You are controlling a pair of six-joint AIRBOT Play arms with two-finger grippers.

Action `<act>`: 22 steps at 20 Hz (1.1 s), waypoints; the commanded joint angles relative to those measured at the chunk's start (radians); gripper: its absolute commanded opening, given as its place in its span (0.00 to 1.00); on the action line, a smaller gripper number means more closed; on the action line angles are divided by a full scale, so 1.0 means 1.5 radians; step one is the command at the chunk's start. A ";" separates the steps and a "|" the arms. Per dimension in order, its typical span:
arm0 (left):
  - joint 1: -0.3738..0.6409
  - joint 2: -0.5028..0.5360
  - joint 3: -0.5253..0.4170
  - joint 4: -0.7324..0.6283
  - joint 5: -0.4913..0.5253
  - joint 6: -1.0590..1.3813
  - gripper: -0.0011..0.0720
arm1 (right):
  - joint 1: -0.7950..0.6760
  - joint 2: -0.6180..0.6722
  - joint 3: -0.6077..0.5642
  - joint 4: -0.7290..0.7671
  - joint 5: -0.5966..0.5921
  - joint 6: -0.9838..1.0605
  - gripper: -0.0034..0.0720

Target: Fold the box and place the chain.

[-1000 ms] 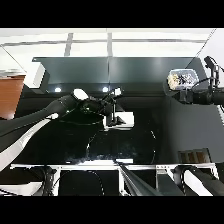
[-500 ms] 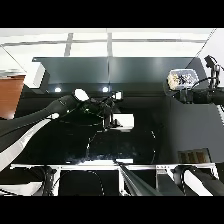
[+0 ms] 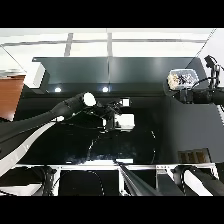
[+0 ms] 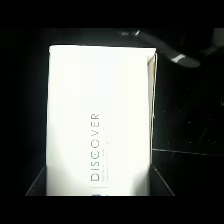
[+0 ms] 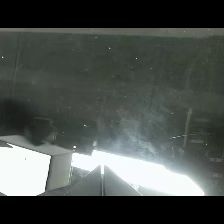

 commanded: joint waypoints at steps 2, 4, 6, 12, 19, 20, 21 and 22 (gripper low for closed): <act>0.022 0.046 0.064 0.219 -0.137 -0.322 0.39 | -0.001 0.001 0.000 0.000 0.010 0.000 0.06; 0.080 0.107 0.050 0.302 -0.198 -0.409 0.40 | -0.001 0.001 0.000 -0.003 0.018 0.000 0.06; 0.187 0.173 0.012 0.360 -0.238 -0.479 0.40 | -0.001 0.001 0.000 -0.008 0.021 0.000 0.06; 0.665 0.334 -0.160 0.341 -0.176 -0.559 0.40 | -0.001 0.001 -0.001 -0.008 0.021 0.000 0.06; 0.885 0.274 -0.143 0.216 -0.042 -0.459 0.43 | -0.001 0.000 0.000 -0.007 0.020 0.014 0.06; 0.880 0.246 -0.124 0.214 -0.039 -0.453 0.43 | -0.001 0.000 -0.001 -0.007 0.016 0.016 0.06; 0.874 0.217 -0.104 0.214 -0.035 -0.453 0.43 | -0.001 0.000 0.000 -0.006 0.012 0.018 0.06; 0.867 0.187 -0.083 0.212 -0.031 -0.453 0.43 | -0.001 0.000 0.000 -0.007 0.007 0.018 0.06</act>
